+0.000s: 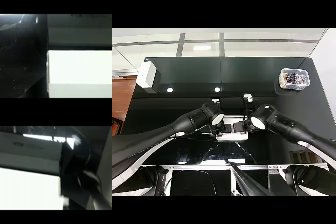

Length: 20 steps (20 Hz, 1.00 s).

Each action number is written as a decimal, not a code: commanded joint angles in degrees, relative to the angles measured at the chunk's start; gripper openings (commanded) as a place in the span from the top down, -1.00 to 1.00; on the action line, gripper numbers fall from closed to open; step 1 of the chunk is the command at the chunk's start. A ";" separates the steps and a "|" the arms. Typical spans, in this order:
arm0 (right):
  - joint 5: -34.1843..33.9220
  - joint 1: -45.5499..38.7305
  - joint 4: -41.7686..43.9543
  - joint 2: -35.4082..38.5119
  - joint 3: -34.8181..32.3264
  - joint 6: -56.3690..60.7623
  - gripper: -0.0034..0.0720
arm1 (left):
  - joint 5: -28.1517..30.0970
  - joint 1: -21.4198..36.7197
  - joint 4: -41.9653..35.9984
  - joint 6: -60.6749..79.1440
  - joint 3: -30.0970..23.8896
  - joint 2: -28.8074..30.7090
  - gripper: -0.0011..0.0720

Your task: Fold the box and place the chain.

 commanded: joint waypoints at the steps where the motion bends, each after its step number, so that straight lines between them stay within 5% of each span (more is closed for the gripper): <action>1: 1.49 -0.09 -4.70 8.98 0.17 -1.84 0.01 | -0.11 0.04 -0.02 -0.02 0.02 0.04 0.89; 3: 3.15 -0.96 -13.42 17.14 0.17 -1.84 0.01 | 0.02 0.04 -0.02 -0.02 0.02 0.04 0.90; 6: 4.55 -5.62 -39.41 22.97 -0.42 -1.81 0.02 | 0.15 0.04 -0.02 -0.04 0.02 0.04 0.89; 8: -4.00 -14.27 -47.04 22.12 -2.73 -1.81 0.02 | 0.13 0.04 -0.02 -0.02 0.02 0.04 0.89; 9: -11.17 -19.96 -45.92 21.31 -4.39 -1.77 -0.08 | 0.13 0.04 -0.02 -0.02 0.02 0.04 0.90; 10: -18.29 -26.43 -43.08 19.52 -6.01 -1.79 -0.93 | 0.13 0.04 -0.02 -0.02 0.02 0.02 0.89; 14: -29.62 -46.21 -23.54 2.67 -1.22 -6.80 -1.00 | 0.20 0.04 -0.02 -0.02 0.02 0.02 0.89; 20: -8.09 -52.00 -9.42 -26.56 34.60 -17.75 -0.90 | 0.24 0.76 -0.04 -0.02 0.02 0.02 0.90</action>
